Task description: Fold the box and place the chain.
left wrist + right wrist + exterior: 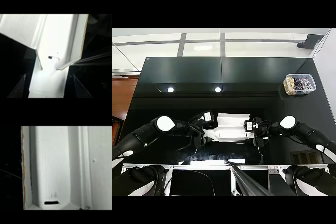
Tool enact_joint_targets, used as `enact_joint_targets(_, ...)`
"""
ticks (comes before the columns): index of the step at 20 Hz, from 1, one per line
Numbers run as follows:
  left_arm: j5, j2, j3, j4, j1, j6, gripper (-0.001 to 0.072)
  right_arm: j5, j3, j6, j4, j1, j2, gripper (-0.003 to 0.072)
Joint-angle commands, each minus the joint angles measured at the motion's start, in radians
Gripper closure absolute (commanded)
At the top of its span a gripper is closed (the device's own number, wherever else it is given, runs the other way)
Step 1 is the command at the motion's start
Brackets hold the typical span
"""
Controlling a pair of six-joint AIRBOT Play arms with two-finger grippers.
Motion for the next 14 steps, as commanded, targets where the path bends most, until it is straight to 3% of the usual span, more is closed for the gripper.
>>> enact_joint_targets(1,0.053,-0.024,-0.006,0.019,-0.046,0.077,0.0012,0.0,0.0,0.0,0.001,0.0,0.0,0.0244)
enact_joint_targets(4,0.104,-0.024,-0.006,0.016,-0.09,0.077,0.0057,0.0,0.0,0.0,0.001,0.0,0.0,0.0244)
enact_joint_targets(6,0.117,-0.028,-0.006,-0.006,-0.113,0.077,0.0193,0.0,0.0,0.0,0.001,0.0,0.0,0.0244)
enact_joint_targets(8,0.16,-0.034,-0.006,-0.007,-0.133,0.077,0.0411,0.0,0.0,0.0,0.001,0.0,0.0,0.0244)
enact_joint_targets(9,0.185,-0.034,-0.006,-0.008,-0.14,0.076,0.0465,0.0,0.0,0.0,0.001,0.0,0.0,0.0244)
enact_joint_targets(14,0.207,-0.039,-0.006,-0.081,-0.143,0.069,0.0492,0.0,0.0,0.0,0.002,0.0,0.0,0.0244)
